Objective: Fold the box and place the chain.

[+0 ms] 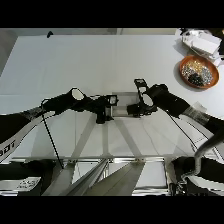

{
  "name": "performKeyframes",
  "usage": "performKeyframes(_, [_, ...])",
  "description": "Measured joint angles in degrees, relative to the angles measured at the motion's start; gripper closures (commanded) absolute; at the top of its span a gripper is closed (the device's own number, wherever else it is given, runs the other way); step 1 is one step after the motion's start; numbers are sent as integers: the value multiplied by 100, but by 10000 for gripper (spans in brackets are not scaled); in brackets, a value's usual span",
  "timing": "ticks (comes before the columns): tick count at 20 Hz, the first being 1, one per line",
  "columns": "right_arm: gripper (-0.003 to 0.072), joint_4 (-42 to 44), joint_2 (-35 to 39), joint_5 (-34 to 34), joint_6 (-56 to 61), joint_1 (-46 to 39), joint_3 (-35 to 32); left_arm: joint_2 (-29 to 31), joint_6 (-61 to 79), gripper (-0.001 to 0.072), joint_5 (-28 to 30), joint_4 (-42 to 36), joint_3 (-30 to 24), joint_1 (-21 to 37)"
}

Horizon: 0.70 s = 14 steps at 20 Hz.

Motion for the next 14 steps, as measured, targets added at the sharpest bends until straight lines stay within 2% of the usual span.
performKeyframes(2, [254,-50,197,98,-170,0,0,0,-2,396,0,0,0,0])
performKeyframes(8, [268,-267,1344,297,-953,-332,66,0,-4,396,-4,0,0,0])
performKeyframes(11, [284,-697,1766,385,-1340,-1163,321,0,-4,396,-4,0,0,0])
performKeyframes(14, [284,-929,1700,144,-1878,-2540,673,0,-7,396,-7,0,0,0])
